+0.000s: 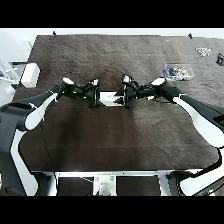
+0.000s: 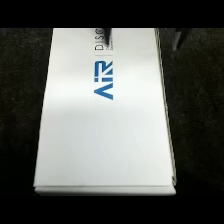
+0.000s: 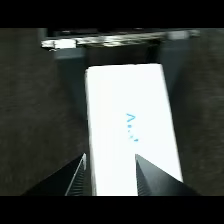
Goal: Fold the box and place the chain.
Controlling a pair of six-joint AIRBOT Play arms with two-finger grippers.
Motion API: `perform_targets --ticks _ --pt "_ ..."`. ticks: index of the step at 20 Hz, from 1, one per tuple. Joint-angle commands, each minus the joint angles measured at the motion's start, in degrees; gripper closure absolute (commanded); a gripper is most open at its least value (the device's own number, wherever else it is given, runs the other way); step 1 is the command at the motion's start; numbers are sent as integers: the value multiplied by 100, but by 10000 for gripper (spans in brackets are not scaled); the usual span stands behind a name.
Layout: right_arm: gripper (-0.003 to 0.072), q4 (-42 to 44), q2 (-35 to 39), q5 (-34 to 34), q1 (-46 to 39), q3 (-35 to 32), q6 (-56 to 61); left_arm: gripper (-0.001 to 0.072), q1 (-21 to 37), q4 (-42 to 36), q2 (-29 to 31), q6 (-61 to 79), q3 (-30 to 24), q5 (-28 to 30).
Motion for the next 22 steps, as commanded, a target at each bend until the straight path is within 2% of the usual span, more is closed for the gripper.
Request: perform_targets --ticks 1,3,4,5,15,20,22 --pt "388 179 118 35 11 22 -7 344 2 2 2 -4 -2 24" --pt "555 184 118 35 11 22 -4 344 2 2 2 -7 -2 24" --pt "597 181 118 35 11 20 -2 344 2 2 2 -7 -2 24" --pt "673 177 116 35 11 20 15 344 2 2 2 -7 -2 24" --pt "674 -334 -197 -76 22 -24 664 344 2 2 2 -7 -2 24" --pt "675 -186 133 -79 22 0 717 344 2 2 2 -4 -2 26" --pt "676 -129 509 -81 20 9 857 344 2 2 2 -4 -2 24"
